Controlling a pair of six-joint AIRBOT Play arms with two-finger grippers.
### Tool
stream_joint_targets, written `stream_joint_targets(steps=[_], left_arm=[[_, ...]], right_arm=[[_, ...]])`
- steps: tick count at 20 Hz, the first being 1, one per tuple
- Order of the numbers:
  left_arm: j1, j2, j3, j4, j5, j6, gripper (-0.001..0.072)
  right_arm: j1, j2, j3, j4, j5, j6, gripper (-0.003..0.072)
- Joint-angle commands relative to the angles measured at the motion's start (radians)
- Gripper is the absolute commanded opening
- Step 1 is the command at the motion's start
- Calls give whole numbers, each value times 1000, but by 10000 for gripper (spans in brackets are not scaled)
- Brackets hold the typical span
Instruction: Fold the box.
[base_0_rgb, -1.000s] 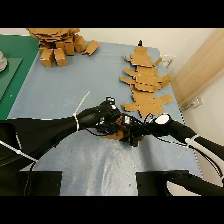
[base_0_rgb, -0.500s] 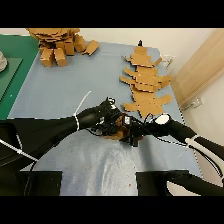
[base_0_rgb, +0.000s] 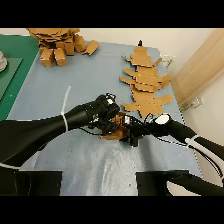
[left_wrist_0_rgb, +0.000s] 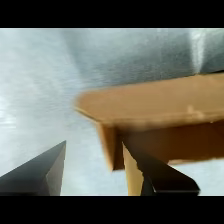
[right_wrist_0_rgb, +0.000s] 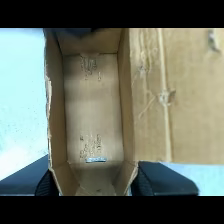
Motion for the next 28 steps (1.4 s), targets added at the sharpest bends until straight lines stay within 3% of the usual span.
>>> stream_joint_targets(steps=[1,2,3,5,9,11,12,14,15,16,19,20,21,22,25,28], left_arm=[[6,71,1,82,-37,13,531],[6,86,1,114,-65,32,489],[6,101,0,166,-101,42,297],[12,136,-12,253,-143,156,39],[170,201,-134,220,-126,397,13],[290,231,-226,118,2,640,12],[357,252,-276,-50,116,893,12],[502,269,-357,-573,243,1456,11],[573,257,-378,-792,219,1660,12],[637,235,-388,-929,170,1827,12],[714,164,-389,-971,143,2096,13],[714,142,-389,-971,146,2142,24],[706,121,-389,-971,141,2155,427],[692,107,-389,-963,142,2151,654],[630,98,-390,-864,168,2182,651],[560,98,-390,-859,219,2251,660]], right_arm=[[0,0,0,-1,1,0,520],[0,0,0,-1,1,0,520],[0,0,0,-1,1,0,521],[0,0,0,-1,1,0,520],[0,0,0,-1,1,0,520],[0,0,0,-1,1,0,520],[0,0,0,-1,1,0,521],[0,0,0,-2,0,0,520],[0,0,0,-2,-2,0,521],[0,0,0,-2,-2,0,520],[0,0,0,-2,-3,0,520],[0,0,0,-2,-3,0,520],[0,0,0,-2,-3,0,520],[0,0,0,-2,-8,0,520],[0,0,0,-1,-30,0,520],[0,0,0,-1,-51,0,520]])
